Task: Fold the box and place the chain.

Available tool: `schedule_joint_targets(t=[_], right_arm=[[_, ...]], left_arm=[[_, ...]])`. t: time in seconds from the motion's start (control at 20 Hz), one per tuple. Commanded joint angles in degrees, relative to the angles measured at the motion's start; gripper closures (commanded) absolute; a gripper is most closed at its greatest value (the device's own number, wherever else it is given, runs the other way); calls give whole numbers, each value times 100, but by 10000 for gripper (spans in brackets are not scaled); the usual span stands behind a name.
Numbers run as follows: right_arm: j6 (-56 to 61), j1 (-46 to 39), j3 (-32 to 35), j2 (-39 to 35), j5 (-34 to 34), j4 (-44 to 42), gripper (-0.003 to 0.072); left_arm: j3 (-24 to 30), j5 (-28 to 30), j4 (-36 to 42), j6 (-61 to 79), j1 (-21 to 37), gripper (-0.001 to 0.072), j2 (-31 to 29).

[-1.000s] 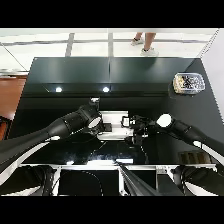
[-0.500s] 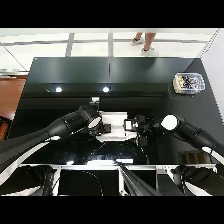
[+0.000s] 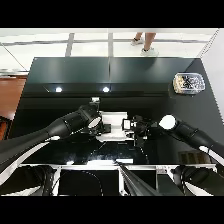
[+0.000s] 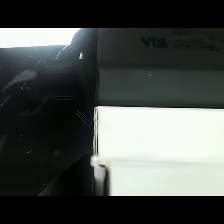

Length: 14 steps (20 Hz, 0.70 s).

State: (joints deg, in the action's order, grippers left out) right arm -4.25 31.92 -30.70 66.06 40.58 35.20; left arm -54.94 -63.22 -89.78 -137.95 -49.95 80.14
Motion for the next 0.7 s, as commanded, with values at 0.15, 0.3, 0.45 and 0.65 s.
schedule_joint_targets(t=[0.15,0.3,0.45,0.65], right_arm=[[129,343,4,354,-520,-780,497],[129,343,4,352,-520,-675,494],[173,343,4,352,-518,-704,436],[719,295,0,297,-619,-520,627]], left_arm=[[-2,15,9,-2,4,688,4],[-2,15,33,-2,4,688,4],[-2,15,31,-2,4,688,4],[-2,11,33,-2,4,688,4]])
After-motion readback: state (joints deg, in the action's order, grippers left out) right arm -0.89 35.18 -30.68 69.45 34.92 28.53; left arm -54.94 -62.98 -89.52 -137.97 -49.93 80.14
